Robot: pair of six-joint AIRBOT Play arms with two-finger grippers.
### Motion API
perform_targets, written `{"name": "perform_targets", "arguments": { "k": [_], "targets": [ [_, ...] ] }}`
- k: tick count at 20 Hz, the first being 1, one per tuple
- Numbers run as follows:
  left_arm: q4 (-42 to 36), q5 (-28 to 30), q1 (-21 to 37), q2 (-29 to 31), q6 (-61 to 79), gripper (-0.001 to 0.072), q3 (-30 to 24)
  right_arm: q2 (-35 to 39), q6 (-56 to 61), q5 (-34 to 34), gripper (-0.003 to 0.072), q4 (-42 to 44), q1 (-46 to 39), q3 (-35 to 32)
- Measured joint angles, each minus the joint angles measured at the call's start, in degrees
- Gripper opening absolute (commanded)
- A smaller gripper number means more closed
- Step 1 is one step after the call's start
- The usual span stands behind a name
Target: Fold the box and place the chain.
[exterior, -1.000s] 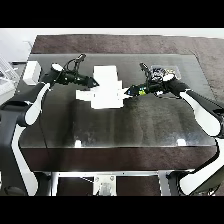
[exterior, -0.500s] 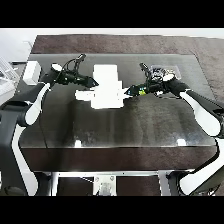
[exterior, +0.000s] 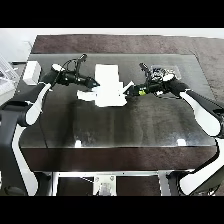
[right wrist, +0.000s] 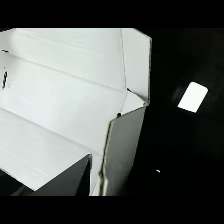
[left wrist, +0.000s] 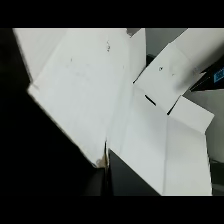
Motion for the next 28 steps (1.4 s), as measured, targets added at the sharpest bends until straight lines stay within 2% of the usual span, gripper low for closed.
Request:
{"name": "perform_targets", "arguments": {
  "k": [6, 11, 16, 28],
  "targets": [
    [-1.8, -3.7, 0.0, 0.0, 13.7, 0.0018, -0.7, 0.4, 0.0, 1.0, 0.0301, 0.9, -4.1, 0.0],
    [-5.4, -5.5, 0.1, 0.0, 29.6, 0.0018, -4.6, 2.0, 0.0, 1.2, 0.03, 5.6, -9.9, 0.0],
    [-10.8, -5.3, 0.1, 0.0, 42.9, 0.0017, -7.6, 3.0, -1.0, 2.5, 0.03, 7.1, -12.2, 0.0],
    [-17.7, -3.0, 0.1, 0.0, 56.7, 0.0014, -12.7, 3.2, -2.9, 4.6, 0.03, 7.7, -12.5, 0.0]
  ]
}}
